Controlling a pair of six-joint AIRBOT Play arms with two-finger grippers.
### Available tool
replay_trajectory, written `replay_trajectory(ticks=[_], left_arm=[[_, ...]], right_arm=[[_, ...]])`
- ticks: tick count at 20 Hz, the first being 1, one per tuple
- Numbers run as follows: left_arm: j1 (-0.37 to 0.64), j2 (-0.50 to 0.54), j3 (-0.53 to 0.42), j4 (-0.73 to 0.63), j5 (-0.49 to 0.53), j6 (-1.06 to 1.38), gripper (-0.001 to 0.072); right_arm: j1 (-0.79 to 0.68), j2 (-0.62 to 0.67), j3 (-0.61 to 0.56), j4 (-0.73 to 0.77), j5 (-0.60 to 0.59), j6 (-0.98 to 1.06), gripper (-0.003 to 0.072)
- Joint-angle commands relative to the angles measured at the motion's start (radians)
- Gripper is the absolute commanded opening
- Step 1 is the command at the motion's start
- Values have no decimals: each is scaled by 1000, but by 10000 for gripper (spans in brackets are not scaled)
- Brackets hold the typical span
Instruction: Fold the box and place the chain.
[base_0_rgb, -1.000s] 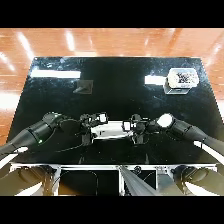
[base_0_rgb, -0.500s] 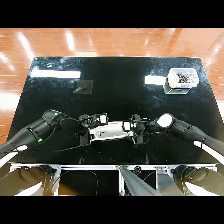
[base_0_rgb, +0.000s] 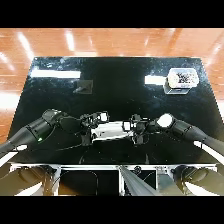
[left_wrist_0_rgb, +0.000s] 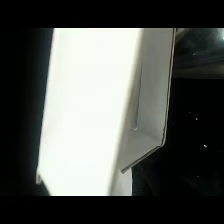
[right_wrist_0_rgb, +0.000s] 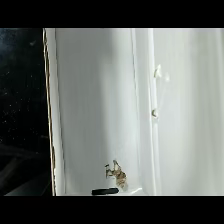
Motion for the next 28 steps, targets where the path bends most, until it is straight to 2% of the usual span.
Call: replay_trajectory(ticks=[1, 2, 4, 6, 7, 11, 13, 15, 20, 23, 28], left_arm=[[2, 1, 22, 21, 10, 1, 242], [3, 1, 32, 53, 19, -16, 349], [4, 1, 57, 155, 51, -88, 373], [17, 1, 82, 223, 118, -111, 484], [29, 1, 96, 233, 156, -115, 510], [84, 3, 155, 248, 280, -173, 518], [128, 19, 160, 259, 287, -230, 517], [164, 41, 160, 209, 283, -241, 516], [170, 110, 140, -35, 187, -222, 514], [103, 110, 69, -53, 93, -180, 514], [32, 90, -11, -37, 25, -146, 513]], right_arm=[[0, 0, 0, 0, 0, -1, 493], [0, 0, 0, 0, 0, -1, 492], [0, 0, 0, 0, 0, -1, 492], [0, 0, 0, 0, 0, -1, 493], [0, 0, 0, 0, 0, -1, 493], [0, 0, 0, 0, 0, -1, 493], [0, 0, 0, 0, 0, -1, 493], [0, 0, 0, 0, 0, -1, 493], [0, 0, 0, 0, 0, -1, 493], [0, 0, 0, 0, 0, -1, 493], [0, 0, 0, 0, 0, -1, 493]])
